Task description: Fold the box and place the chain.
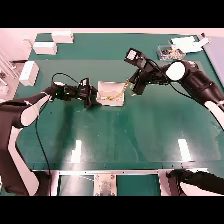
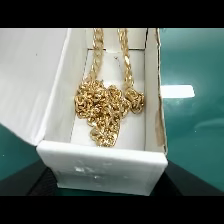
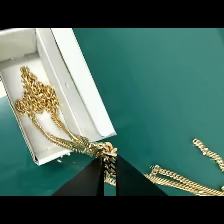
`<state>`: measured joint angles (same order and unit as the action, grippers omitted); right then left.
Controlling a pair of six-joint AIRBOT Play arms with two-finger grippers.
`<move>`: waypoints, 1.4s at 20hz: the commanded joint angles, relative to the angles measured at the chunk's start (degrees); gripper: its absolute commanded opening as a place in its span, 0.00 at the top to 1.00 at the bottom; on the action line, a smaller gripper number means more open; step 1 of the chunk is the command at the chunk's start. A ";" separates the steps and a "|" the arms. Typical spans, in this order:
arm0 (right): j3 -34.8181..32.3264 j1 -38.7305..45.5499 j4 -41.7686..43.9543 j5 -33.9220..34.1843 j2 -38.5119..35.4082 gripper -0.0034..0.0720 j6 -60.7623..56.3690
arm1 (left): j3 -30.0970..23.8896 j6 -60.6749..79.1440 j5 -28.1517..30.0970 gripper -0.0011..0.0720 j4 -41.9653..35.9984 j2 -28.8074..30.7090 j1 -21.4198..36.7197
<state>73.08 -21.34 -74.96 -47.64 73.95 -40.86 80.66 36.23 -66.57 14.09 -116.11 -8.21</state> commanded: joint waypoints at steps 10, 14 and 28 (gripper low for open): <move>-0.09 -14.60 -2.01 20.70 -5.81 0.95 -9.97 | 0.04 0.02 0.00 0.32 0.02 0.04 0.04; -0.15 -14.60 -1.79 21.16 -2.97 0.95 -11.19 | 0.04 0.02 0.02 0.33 0.02 0.04 0.04; -6.56 -8.31 -1.86 23.19 8.72 0.23 -9.49 | 0.04 0.02 0.00 0.32 0.02 0.04 0.04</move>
<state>66.85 -30.85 -76.82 -24.71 81.82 -51.42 80.66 36.25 -66.59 14.11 -116.11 -8.21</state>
